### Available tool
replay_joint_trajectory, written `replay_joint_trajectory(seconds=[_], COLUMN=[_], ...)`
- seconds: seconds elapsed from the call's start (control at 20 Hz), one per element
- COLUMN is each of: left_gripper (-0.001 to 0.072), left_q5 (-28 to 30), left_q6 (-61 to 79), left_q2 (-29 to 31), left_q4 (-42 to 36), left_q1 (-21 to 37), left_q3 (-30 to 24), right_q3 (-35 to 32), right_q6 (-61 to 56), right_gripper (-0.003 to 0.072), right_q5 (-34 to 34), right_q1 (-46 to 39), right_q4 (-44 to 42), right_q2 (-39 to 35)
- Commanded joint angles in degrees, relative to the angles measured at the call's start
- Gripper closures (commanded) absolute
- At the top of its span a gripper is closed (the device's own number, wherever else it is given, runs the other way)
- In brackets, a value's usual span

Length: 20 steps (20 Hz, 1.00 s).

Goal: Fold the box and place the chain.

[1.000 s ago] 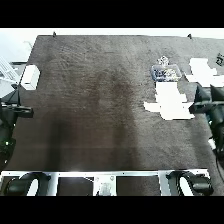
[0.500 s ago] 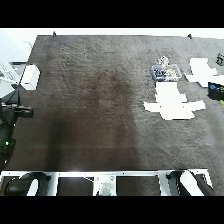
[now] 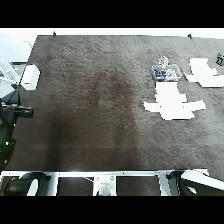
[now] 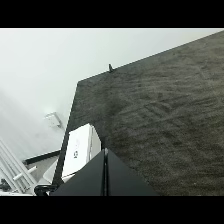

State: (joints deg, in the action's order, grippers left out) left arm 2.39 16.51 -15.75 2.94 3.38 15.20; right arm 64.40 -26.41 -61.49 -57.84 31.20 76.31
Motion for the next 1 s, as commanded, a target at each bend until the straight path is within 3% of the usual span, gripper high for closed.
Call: replay_joint_trajectory(seconds=[0.0, 0.15, 0.35, 0.55, 0.85, 0.95], left_gripper=[0.0686, 0.0686, 0.0686, 0.0686, 0.0686, 0.0686], left_q5=[-0.02, 0.00, 0.00, 0.00, 0.00, -0.02], left_q6=[0.02, 0.02, 0.02, 0.02, 0.02, 0.02], left_q2=[0.04, 0.04, 0.04, 0.04, 0.04, 0.04], left_q4=[0.02, 0.02, 0.02, 0.02, 0.02, 0.02], left_q1=[-0.02, -0.02, -0.02, -0.02, -0.02, -0.02], left_q3=[-0.02, -0.02, -0.02, -0.02, -0.02, -0.02], right_q3=[16.98, 34.23, 51.49, 52.26, 52.26, 52.26], right_q6=[-4.57, -8.94, -13.70, -13.46, -15.06, -14.27], right_gripper=[0.0266, 0.0265, 0.0263, 0.0261, 0.0231, 0.0231], right_q5=[-14.91, -26.10, -31.43, -32.17, -32.26, -32.70], right_q1=[-0.68, -0.66, 0.59, 2.91, 7.69, 8.52], right_q4=[5.75, 5.95, 7.37, 9.77, 26.56, 25.92], right_q2=[15.43, 29.70, 42.88, 46.99, 48.72, 48.72])
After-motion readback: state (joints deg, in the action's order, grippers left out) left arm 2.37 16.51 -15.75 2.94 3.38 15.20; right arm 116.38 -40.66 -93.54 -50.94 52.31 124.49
